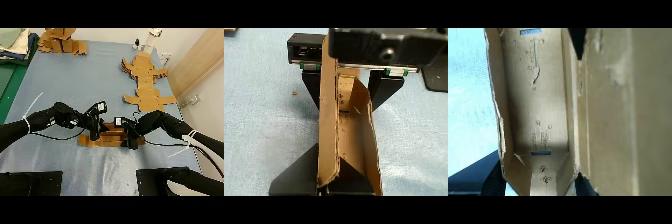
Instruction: Fold the box.
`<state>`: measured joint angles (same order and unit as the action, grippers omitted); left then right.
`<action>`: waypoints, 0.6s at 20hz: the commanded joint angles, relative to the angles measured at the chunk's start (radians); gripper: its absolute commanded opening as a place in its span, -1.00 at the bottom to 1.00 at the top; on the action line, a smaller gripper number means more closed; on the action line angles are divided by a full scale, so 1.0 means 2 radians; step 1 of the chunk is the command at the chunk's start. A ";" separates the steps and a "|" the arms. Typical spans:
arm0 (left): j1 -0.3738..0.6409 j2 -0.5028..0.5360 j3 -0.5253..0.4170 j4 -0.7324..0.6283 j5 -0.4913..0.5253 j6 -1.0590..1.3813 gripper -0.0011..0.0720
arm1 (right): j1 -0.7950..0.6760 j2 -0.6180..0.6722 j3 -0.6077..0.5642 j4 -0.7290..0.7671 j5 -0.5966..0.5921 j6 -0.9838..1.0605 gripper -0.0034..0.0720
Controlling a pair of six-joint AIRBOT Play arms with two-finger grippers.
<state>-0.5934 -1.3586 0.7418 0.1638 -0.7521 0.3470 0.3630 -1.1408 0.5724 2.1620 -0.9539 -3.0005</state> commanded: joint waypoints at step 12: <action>0.000 0.000 0.000 -0.003 -0.010 -0.002 -0.94 | 0.000 0.000 0.000 0.000 0.006 0.000 0.46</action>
<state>-0.5934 -1.3586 0.7418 0.1604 -0.7544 0.3462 0.3634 -1.1408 0.5724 2.1616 -0.9432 -3.0005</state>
